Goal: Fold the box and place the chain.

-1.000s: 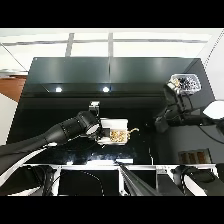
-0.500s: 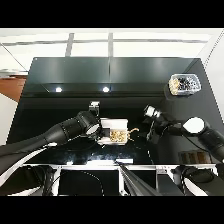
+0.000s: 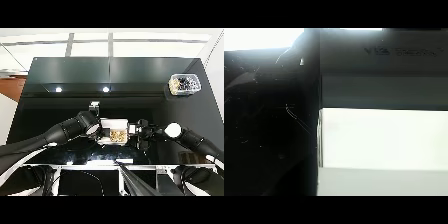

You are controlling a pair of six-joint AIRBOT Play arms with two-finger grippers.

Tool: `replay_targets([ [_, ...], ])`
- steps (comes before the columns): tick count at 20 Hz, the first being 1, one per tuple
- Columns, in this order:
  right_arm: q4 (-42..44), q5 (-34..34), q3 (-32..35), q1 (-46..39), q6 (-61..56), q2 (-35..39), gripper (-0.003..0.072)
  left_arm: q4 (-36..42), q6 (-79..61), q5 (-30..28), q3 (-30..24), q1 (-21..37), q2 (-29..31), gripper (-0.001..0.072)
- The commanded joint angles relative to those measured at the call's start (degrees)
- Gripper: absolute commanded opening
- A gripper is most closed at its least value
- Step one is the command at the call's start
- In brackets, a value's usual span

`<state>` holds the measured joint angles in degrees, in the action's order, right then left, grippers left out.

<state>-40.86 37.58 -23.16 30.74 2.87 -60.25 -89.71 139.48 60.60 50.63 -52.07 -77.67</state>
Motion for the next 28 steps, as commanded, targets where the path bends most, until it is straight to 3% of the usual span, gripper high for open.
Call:
replay_targets([
  [1,0.6,-1.8,0.0,0.9,1.7,-1.9,0.0702,0.0,0.0,-0.1,0.0,0.0,0.0,0.003],
  [12,4.4,-1.7,0.0,0.9,4.9,-3.1,0.0694,0.0,0.0,-0.1,0.0,0.0,0.0,0.003],
  [17,4.2,-1.6,0.0,0.9,4.9,-3.8,0.0119,0.0,0.0,0.1,0.0,0.0,0.0,0.003],
  [19,4.2,-1.6,0.0,0.7,4.0,-3.8,0.0118,0.0,0.0,0.1,0.0,0.0,0.0,0.003],
  [20,4.1,-1.5,0.0,0.5,2.3,-3.7,0.0033,0.0,0.0,0.1,0.0,0.0,0.0,0.003],
  [23,1.1,1.0,-0.1,-1.5,-2.2,-1.3,0.0033,0.2,0.0,0.1,0.0,0.0,0.0,0.003],
  [28,-5.3,8.9,-2.2,-6.5,-17.1,9.8,0.0032,0.2,0.0,0.1,0.0,0.0,0.0,0.003],
])
